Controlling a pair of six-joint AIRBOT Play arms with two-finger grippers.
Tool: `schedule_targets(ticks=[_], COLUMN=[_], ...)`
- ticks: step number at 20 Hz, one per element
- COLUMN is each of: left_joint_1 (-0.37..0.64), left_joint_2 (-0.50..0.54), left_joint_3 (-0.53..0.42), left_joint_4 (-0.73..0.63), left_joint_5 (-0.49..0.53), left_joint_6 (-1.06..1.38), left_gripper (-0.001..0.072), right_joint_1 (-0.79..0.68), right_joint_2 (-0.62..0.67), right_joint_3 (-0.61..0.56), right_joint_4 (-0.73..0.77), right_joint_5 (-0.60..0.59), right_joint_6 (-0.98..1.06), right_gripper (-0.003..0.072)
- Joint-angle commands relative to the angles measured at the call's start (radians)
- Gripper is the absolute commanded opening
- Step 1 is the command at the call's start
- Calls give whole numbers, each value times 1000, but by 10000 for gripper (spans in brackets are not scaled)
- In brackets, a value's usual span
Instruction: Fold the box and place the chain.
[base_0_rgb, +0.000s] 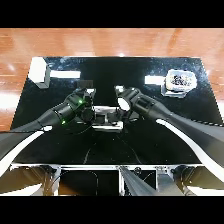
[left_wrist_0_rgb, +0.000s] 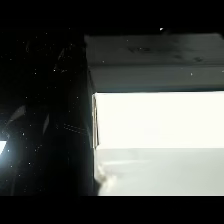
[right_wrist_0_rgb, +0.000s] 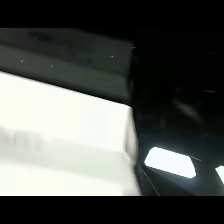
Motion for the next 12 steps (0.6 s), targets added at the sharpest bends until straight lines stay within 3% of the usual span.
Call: schedule_targets(ticks=[1,12], left_joint_1=[0,0], left_joint_2=[0,0], left_joint_3=[0,0], left_joint_4=[2,2], left_joint_5=[-8,0], left_joint_6=[-2,-2], left_gripper=[18,18], right_joint_1=[-1,-5], right_joint_2=[110,-80], right_joint_3=[1,1], right_joint_4=[-105,-23], right_joint_5=[80,-115], right_joint_6=[-35,108], right_gripper=[547,546])
